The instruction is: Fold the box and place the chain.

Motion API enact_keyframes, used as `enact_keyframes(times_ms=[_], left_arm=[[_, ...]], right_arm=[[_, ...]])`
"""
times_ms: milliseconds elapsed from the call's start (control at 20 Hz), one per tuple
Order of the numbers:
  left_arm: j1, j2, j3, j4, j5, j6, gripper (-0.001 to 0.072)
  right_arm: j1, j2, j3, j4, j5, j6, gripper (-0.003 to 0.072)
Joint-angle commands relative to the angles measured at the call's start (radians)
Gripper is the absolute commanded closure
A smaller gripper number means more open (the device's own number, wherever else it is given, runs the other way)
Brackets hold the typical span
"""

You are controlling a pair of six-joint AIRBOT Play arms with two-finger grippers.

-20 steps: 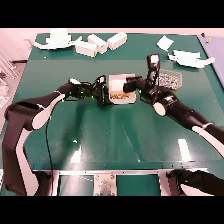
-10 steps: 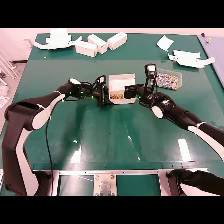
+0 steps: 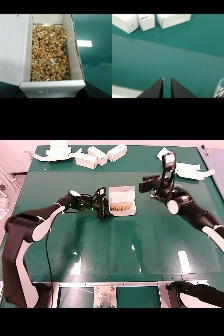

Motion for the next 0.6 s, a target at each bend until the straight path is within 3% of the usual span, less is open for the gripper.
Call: enact_keyframes(times_ms=[0,150,250,450,550], left_arm=[[0.001,0.001,0.0,0.0,0.0,0.0,0.0243],[0.001,0.001,0.0,0.0,0.0,0.0,0.0243],[0.001,0.001,0.0,0.0,0.0,0.0,0.0243],[0.001,0.001,0.0,0.0,0.0,0.0,0.0243],[0.001,0.001,0.001,0.0,0.0,0.0,0.0243]], right_arm=[[-0.044,-0.005,0.124,0.0,0.101,-0.119,0.0565],[-0.066,-0.054,0.241,0.018,0.241,-0.23,0.0565],[-0.093,-0.105,0.28,0.115,0.29,-0.335,0.0567],[-0.19,-0.205,0.289,0.484,0.328,-0.564,0.0588],[-0.261,-0.259,0.306,0.71,0.427,-0.706,0.0588]])
